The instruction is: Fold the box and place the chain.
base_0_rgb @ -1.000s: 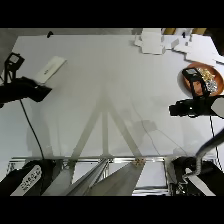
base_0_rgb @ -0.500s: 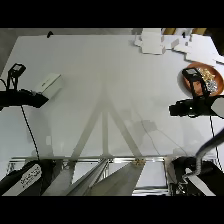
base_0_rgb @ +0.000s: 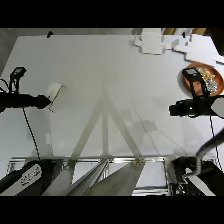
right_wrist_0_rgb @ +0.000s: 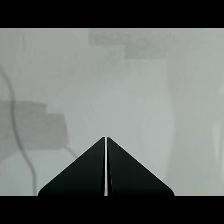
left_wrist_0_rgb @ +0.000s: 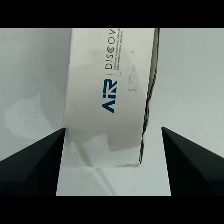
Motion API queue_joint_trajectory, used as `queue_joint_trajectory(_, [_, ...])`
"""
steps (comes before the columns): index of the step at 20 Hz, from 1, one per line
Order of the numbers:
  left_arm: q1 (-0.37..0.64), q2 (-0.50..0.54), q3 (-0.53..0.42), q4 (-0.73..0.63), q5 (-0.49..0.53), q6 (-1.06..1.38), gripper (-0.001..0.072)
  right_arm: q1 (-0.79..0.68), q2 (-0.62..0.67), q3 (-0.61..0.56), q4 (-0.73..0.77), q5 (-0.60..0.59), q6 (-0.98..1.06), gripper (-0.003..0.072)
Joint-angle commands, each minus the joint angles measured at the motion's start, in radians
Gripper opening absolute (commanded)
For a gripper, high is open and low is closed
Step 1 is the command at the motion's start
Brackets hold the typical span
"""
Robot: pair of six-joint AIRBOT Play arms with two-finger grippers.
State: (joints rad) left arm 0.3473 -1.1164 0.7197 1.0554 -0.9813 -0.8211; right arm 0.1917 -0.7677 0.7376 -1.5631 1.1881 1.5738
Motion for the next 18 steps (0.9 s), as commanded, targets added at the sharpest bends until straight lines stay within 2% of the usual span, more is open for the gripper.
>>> queue_joint_trajectory(1, [0.000, 0.026, -0.001, 0.001, -0.014, -0.021, 0.0667, -0.001, 0.001, 0.000, 0.000, 0.000, 0.000, 0.0017])
queue_joint_trajectory(3, [0.000, 0.068, -0.001, 0.000, -0.013, -0.020, 0.0642, -0.001, 0.001, 0.000, 0.000, 0.000, 0.000, 0.0017])
queue_joint_trajectory(12, [0.000, 0.274, -0.001, 0.000, -0.011, -0.016, 0.0642, -0.001, 0.001, 0.000, 0.000, 0.000, 0.000, 0.0017])
queue_joint_trajectory(18, [0.000, 0.304, -0.001, -0.002, -0.014, -0.017, 0.0642, -0.001, 0.001, 0.000, 0.000, 0.000, 0.000, 0.0017])
